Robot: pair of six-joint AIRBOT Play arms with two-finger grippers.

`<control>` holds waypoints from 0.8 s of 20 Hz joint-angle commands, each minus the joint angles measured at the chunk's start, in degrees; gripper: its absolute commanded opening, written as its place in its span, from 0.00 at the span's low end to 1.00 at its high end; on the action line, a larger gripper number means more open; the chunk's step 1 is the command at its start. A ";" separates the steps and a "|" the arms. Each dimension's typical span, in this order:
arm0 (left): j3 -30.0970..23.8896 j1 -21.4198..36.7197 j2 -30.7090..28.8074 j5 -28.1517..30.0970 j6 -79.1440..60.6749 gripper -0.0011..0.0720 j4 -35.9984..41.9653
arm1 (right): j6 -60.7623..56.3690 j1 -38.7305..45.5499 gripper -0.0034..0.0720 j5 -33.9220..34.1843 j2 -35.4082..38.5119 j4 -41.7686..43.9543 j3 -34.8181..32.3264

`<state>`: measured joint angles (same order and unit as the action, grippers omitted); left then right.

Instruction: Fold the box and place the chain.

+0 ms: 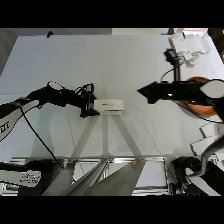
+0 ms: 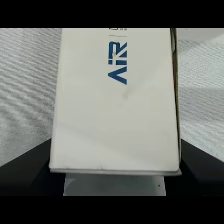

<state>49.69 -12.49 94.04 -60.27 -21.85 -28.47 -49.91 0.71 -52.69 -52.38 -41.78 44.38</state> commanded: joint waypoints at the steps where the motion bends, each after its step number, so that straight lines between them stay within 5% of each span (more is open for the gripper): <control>1: -0.02 0.00 0.00 0.07 0.02 0.58 -0.04 | -13.11 8.66 0.06 -8.55 10.60 -26.71 0.02; 5: -0.02 0.00 0.00 0.04 0.02 0.58 -0.04 | -22.43 17.00 0.06 -14.23 14.38 -45.55 0.02; 14: -0.02 -0.11 0.02 0.04 0.09 0.56 -0.02 | -22.56 24.76 0.06 -14.12 14.38 -44.50 0.02; 15: -0.02 -0.11 0.02 0.04 0.11 0.44 -0.04 | -22.58 24.76 0.06 -14.12 14.38 -43.78 0.02; 16: -0.02 -0.11 0.02 0.04 0.11 0.16 -0.04 | -22.58 24.76 0.06 -14.12 14.38 -43.06 0.02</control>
<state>49.69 -12.56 94.04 -60.25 -21.78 -28.49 -72.05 24.88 -66.59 -38.11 -85.76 44.38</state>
